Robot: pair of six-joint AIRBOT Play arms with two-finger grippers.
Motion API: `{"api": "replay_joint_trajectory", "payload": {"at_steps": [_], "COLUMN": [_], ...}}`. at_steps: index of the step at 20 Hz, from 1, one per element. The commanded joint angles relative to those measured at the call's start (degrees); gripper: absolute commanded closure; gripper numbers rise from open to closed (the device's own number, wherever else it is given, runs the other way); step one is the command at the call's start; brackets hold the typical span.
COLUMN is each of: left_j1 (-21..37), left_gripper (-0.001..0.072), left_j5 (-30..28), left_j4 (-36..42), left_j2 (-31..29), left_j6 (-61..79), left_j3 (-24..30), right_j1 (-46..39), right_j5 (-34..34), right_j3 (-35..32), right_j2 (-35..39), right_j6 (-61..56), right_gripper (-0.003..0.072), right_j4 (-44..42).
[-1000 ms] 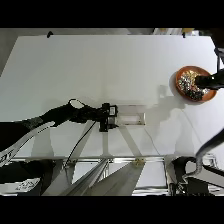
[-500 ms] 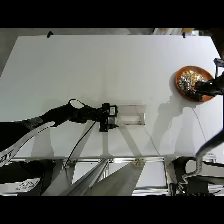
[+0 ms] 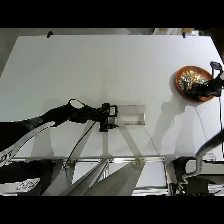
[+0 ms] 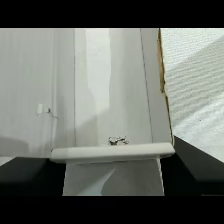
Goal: Fold the box and place the chain.
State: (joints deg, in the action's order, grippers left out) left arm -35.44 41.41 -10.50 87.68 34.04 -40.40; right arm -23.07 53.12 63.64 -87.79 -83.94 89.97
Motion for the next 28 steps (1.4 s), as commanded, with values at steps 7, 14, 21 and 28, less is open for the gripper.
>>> {"api": "replay_joint_trajectory", "payload": {"at_steps": [7, 14, 21, 28], "left_j1": [0.0, 0.0, 0.0, 0.0], "left_gripper": [0.0642, 0.0642, 0.0642, 0.0642], "left_j5": [0.0, 0.0, 0.0, 0.0], "left_j4": [-0.02, -0.02, -0.02, -0.02], "left_j2": [0.0, 0.0, 0.0, 0.0], "left_j6": [0.02, 0.02, 0.02, 0.02], "left_j3": [0.0, 0.0, 0.0, 0.0], "right_j1": [0.0, 0.04, 0.2, 12.92], "right_j5": [2.43, 6.86, 18.1, 29.88], "right_j3": [0.04, 0.04, 0.02, 0.02], "right_j2": [10.4, 23.37, 36.28, 46.66], "right_j6": [2.25, 6.88, 12.44, 12.17], "right_gripper": [0.0666, 0.0666, 0.0666, 0.0666], "right_j4": [-0.07, -6.27, -23.91, -28.09]}}
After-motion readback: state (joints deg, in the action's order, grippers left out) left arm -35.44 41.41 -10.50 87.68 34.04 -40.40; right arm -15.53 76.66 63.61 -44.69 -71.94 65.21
